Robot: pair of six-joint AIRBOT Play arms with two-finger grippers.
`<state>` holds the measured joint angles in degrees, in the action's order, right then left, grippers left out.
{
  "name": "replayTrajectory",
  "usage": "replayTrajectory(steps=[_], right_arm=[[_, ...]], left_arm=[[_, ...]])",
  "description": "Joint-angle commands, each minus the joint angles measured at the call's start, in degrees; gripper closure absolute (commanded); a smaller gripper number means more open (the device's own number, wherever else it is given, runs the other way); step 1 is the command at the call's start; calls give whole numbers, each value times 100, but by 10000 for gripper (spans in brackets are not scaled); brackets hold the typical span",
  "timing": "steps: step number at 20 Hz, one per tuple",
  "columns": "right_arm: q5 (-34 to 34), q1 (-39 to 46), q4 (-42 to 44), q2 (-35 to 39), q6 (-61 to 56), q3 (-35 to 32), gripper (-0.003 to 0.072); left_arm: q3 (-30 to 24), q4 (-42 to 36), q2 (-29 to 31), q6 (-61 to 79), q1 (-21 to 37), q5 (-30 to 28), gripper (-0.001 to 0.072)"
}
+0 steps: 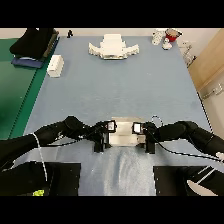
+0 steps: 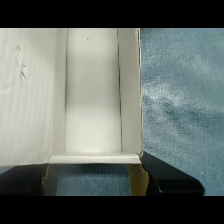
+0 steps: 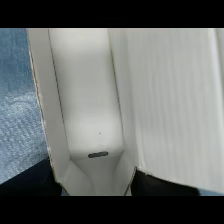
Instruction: Fold the box.
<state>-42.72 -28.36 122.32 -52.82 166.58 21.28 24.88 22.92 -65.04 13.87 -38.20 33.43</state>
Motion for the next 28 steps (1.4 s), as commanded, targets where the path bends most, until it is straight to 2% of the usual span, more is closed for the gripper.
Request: replayTrajectory(steps=[1, 3, 4, 5, 7, 10, 13, 15, 16, 17, 19, 20, 22, 23, 26, 28], right_arm=[[-46, 2, 2, 2, -4, 7, 281], [-83, 2, 4, 4, -9, 9, 272], [-122, 2, 2, 4, -20, 9, 154], [-186, 2, -11, 15, -212, 15, -33], [-487, 2, -247, 107, -616, 72, -30], [-1158, 4, -1062, 374, -1561, 216, -30], [-1965, 4, -1805, 791, -3097, 505, -18], [-2533, 4, -2208, 1062, -4557, 752, -17], [-2767, 4, -2267, 1182, -5276, 846, -7], [-2942, 4, -2168, 1283, -5974, 894, 70], [-2981, 2, -1226, 1353, -7077, 837, 364], [-2835, 0, -339, 1311, -7318, 730, 452], [-2107, -68, 1349, 1158, -7337, 389, 463], [-1685, -240, 1757, 1067, -7353, 271, 463], [-560, -793, 1849, 787, -7729, 393, 466], [-284, -811, 1709, 675, -7726, 756, 467]], left_arm=[[0, 2, -2, 2, -4, -2, 183], [0, 2, -2, 2, -4, -2, 183], [0, 2, -2, 2, -4, -2, 183], [0, 2, -2, 2, -4, -2, 183], [0, 2, -2, 2, -4, -2, 183], [0, 2, -2, 2, -4, -2, 183], [0, 2, -2, 2, -4, -2, 183], [0, 2, -2, 2, -4, -2, 183], [0, 2, -2, 2, -4, -2, 183], [0, 2, -2, 2, -4, -2, 183], [0, 2, -2, 2, -4, -2, 183], [0, 2, -2, 2, -4, -2, 183], [0, 2, -2, 2, -4, 0, 183], [0, 2, -2, 2, -4, 0, 183], [0, 2, -2, 2, -4, -2, 183], [0, 2, -2, 2, -4, -2, 183]])
